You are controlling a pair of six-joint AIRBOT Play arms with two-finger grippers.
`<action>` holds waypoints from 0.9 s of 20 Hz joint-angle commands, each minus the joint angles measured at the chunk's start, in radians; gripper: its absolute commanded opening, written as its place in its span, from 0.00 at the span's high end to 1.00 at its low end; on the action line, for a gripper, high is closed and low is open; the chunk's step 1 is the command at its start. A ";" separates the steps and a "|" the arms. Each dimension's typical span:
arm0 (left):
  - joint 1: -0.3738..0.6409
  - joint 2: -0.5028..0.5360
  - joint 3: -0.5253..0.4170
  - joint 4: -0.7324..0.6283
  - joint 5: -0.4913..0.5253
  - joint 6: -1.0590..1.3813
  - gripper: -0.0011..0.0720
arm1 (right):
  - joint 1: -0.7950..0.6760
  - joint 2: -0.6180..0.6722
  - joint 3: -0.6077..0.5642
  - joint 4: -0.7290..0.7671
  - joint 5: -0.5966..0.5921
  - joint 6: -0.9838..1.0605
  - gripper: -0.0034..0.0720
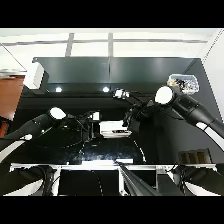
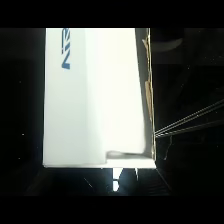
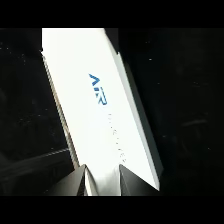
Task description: Fold the box and place the chain.
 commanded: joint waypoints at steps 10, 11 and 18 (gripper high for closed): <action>0.000 0.000 0.000 0.000 -0.001 0.000 0.45 | 0.034 -0.001 0.000 -0.027 -0.009 0.068 0.73; 0.000 0.000 0.000 0.000 -0.001 0.000 0.45 | 0.034 -0.001 0.000 -0.027 -0.008 0.068 0.73; 0.000 0.000 0.000 0.000 -0.001 0.000 0.45 | 0.034 -0.001 -0.017 -0.027 -0.025 0.085 0.73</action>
